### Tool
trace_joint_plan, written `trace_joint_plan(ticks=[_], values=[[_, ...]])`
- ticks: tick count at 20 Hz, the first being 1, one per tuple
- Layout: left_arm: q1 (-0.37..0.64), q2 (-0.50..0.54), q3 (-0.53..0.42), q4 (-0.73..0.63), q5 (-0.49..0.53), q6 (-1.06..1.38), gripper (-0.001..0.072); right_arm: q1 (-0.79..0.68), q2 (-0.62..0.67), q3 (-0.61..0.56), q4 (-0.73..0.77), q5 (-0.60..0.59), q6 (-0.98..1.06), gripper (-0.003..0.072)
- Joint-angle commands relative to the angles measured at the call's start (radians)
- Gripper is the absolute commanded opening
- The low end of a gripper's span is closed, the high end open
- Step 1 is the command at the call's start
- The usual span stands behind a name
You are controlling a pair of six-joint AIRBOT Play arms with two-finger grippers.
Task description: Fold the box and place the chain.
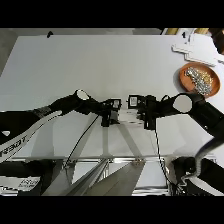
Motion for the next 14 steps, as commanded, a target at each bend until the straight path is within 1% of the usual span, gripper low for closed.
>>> trace_joint_plan(ticks=[1,2,7,8,10,12,14], values=[[0.001,0.001,0.000,0.003,-0.003,0.003,0.0207,-0.007,-0.002,0.000,-0.009,0.004,0.002,0.0144],[0.001,0.001,0.000,0.003,-0.003,0.003,0.0207,-0.007,-0.002,0.000,-0.009,0.005,0.002,0.0104],[0.001,0.001,0.000,0.003,-0.003,0.003,0.0207,-0.007,-0.010,-0.009,0.005,-0.010,0.002,0.0105],[0.001,0.001,0.000,0.003,-0.003,0.003,0.0207,-0.007,-0.011,-0.019,0.018,-0.010,0.002,0.0123],[0.001,0.001,0.000,0.003,-0.003,0.003,0.0207,-0.007,-0.011,-0.039,0.022,-0.011,-0.002,0.0129],[0.001,0.001,0.000,0.003,-0.003,0.003,0.0207,-0.007,-0.010,-0.054,0.022,-0.009,-0.002,0.0195],[0.001,0.001,0.000,0.003,-0.003,0.003,0.0207,-0.007,-0.010,-0.058,0.025,-0.006,-0.002,0.0204]])
